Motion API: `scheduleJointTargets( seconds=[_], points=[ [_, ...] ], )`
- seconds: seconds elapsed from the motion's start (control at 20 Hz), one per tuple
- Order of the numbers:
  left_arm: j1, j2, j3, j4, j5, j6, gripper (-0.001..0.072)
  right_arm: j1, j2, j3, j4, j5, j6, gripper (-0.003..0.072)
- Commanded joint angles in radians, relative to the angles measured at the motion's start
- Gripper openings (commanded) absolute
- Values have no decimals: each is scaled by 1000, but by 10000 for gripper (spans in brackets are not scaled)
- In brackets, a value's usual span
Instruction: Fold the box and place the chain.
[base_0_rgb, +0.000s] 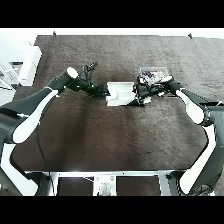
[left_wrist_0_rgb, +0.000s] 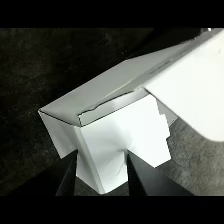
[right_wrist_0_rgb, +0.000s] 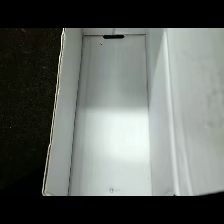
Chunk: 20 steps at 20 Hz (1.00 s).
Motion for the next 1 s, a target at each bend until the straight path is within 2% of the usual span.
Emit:
scheduleJointTargets(
  seconds=[0.0,0.75,0.95],
  points=[
    [-18,1,17,55,22,-89,368,-1,0,0,0,0,0,587],
    [-54,1,20,140,39,-196,368,0,0,0,0,0,0,587],
    [-80,0,82,290,12,-297,368,0,0,0,0,0,0,587]
  ],
)
